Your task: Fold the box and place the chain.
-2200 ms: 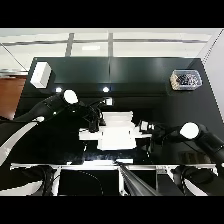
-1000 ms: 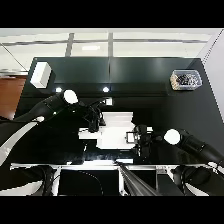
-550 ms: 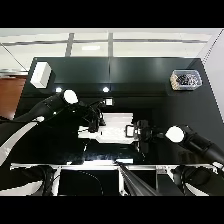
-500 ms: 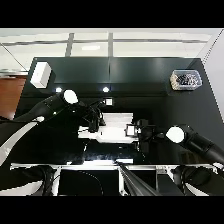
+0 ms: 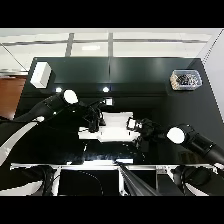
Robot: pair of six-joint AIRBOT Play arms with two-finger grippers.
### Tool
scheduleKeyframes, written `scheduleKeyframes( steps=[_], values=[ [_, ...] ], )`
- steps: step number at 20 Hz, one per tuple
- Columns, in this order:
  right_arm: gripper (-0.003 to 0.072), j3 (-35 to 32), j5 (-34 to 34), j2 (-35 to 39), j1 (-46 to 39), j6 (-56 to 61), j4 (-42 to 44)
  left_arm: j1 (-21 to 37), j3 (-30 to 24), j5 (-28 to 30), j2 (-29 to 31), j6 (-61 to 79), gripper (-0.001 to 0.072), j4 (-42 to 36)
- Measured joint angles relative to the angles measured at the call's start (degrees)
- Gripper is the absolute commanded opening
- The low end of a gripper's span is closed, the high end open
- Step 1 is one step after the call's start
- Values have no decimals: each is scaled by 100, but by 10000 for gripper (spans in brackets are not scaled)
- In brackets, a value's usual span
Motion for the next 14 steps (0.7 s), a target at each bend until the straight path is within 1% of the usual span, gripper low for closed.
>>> scheduleKeyframes(
  steps=[5,9,14],
  values=[
    [698,0,-210,2,0,319,216,0,0,4,0,-17,28,-9],
    [698,0,-393,2,0,-225,236,0,0,4,0,-4,28,-2],
    [700,101,-446,2,-17,-640,-111,-2,0,4,7,0,25,2]
  ],
)
